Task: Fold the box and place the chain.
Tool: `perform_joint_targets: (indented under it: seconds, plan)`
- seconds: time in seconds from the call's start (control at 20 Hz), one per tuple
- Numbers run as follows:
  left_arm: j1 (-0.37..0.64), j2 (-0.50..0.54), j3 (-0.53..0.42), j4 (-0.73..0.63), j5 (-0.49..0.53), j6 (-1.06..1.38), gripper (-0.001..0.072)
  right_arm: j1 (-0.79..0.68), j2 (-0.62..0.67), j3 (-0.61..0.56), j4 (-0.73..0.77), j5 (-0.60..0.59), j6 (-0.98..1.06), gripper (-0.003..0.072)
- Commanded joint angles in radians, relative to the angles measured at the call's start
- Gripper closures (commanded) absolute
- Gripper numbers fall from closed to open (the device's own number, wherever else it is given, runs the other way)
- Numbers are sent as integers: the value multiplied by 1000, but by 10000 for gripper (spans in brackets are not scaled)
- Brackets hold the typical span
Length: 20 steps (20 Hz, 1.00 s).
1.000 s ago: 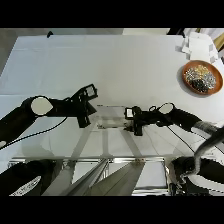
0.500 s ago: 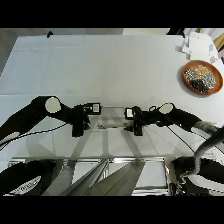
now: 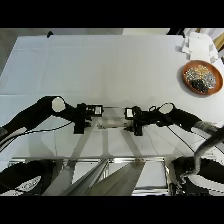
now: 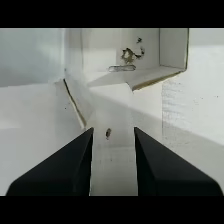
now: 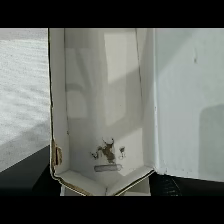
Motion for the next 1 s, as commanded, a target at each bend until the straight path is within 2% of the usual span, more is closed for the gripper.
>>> perform_joint_targets:
  seconds: [0.0, 0.15, 0.2, 0.45, 0.55, 0.65, 0.7, 0.8, 0.85, 0.9, 0.95]
  plan:
    - [-1, -3, -1, -24, 16, 127, 418, -1, 1, 0, 0, 0, 0, 386]
    - [-1, -3, -1, -42, 26, 167, 420, -1, 1, 0, 0, 0, 0, 386]
    - [-2, -3, -1, -43, 19, 167, 448, -1, 1, 0, 0, 0, 0, 386]
    - [-8, -3, -1, -108, 12, 168, 451, -1, 1, 0, 0, 0, 0, 386]
    - [-27, -3, -1, -136, 20, 169, 522, -1, 1, 0, 0, 0, 0, 386]
    - [-44, -3, -1, -154, 29, 169, 532, -1, 1, 0, 0, 0, 0, 386]
    - [-50, -3, -1, -157, 34, 169, 581, -1, 1, 0, 0, 0, 0, 386]
    - [-51, -3, -1, -158, 59, 167, 585, -1, 1, 0, 0, 0, 0, 386]
    - [-51, -3, -1, -159, 74, 164, 649, -1, 1, 0, 0, 0, 0, 386]
    - [-51, -4, -1, -177, 83, 164, 681, -1, 1, 0, 0, 0, 0, 386]
    - [-51, -8, -1, -206, 84, 164, 681, -1, 1, 0, 0, 0, 0, 386]
